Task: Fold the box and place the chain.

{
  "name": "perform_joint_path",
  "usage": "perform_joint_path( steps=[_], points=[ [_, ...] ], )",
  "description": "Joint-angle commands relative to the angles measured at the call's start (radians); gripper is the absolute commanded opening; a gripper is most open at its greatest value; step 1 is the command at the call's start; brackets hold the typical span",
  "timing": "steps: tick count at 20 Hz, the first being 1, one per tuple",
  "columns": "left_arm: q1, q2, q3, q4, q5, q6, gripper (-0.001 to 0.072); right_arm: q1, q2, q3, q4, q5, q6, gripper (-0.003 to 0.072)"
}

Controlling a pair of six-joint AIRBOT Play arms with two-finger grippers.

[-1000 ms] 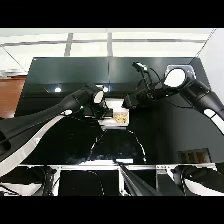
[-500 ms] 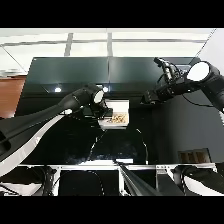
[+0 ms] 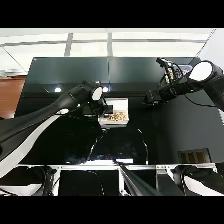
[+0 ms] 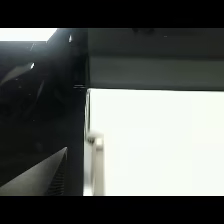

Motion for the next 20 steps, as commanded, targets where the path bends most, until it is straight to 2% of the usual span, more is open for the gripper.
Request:
perform_joint_path(
  steps=[1,5,7,10,12,14,15,17,18,20],
  points=[
    [0.001,0.089,-0.002,0.090,-0.028,0.082,0.0474,0.000,0.001,0.000,0.000,-0.005,0.001,0.0380],
    [0.038,0.253,-0.037,0.227,-0.090,0.164,0.0474,0.000,0.001,0.000,-0.001,-0.005,0.001,0.0380],
    [0.119,0.333,-0.095,0.238,-0.100,0.164,0.0474,0.000,0.001,0.000,-0.001,-0.005,0.001,0.0380],
    [0.305,0.440,-0.244,0.186,-0.090,0.187,0.0472,0.000,0.001,0.000,-0.003,-0.005,0.001,0.0380],
    [0.441,0.510,-0.370,0.011,-0.003,0.301,0.0468,0.000,0.001,0.000,-0.013,-0.005,0.001,0.0380],
    [0.545,0.589,-0.502,-0.307,0.142,0.644,0.0468,0.000,0.001,0.000,-0.032,-0.005,0.001,0.0380],
    [0.584,0.619,-0.557,-0.466,0.171,0.830,0.0468,-0.001,0.001,0.000,-0.032,-0.006,0.001,0.0380],
    [0.634,0.639,-0.633,-0.718,0.124,1.205,0.0468,-0.001,0.001,0.000,-0.031,-0.011,0.001,0.0380],
    [0.636,0.636,-0.655,-0.768,0.097,1.345,0.0468,-0.001,0.001,0.000,-0.032,-0.016,0.001,0.0380],
    [0.620,0.629,-0.676,-0.759,0.101,1.506,0.0469,-0.001,0.001,0.000,-0.031,-0.024,0.001,0.0380]
  ],
)
